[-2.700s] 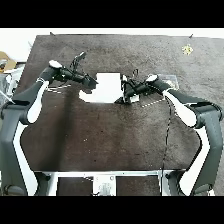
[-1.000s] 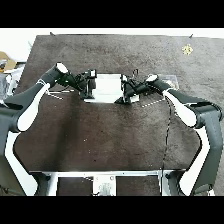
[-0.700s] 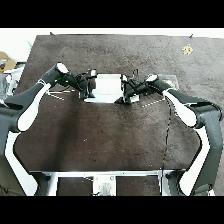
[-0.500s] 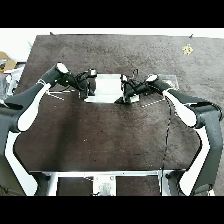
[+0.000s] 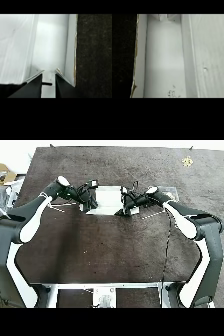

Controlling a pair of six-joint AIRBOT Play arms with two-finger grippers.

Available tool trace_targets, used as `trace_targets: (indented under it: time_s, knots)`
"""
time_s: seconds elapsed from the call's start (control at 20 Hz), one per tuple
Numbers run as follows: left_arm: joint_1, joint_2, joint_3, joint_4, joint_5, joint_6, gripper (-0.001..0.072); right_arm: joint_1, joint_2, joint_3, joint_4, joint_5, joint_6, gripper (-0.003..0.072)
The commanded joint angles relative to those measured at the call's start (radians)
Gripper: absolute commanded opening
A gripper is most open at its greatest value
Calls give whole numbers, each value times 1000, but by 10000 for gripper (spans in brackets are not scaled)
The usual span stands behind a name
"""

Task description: Fold the box and place the chain.

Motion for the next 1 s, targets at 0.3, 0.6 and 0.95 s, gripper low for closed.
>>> trace_targets:
  time_s: [0.3,0.6,0.95]
  knots:
    - [-32,-20,-1,-13,41,6,192,0,-1,0,0,0,0,395]
    - [-32,-19,-1,-8,29,-32,697,0,-1,0,0,0,0,395]
    - [-27,-18,0,16,41,-72,692,0,-1,0,0,0,0,395]
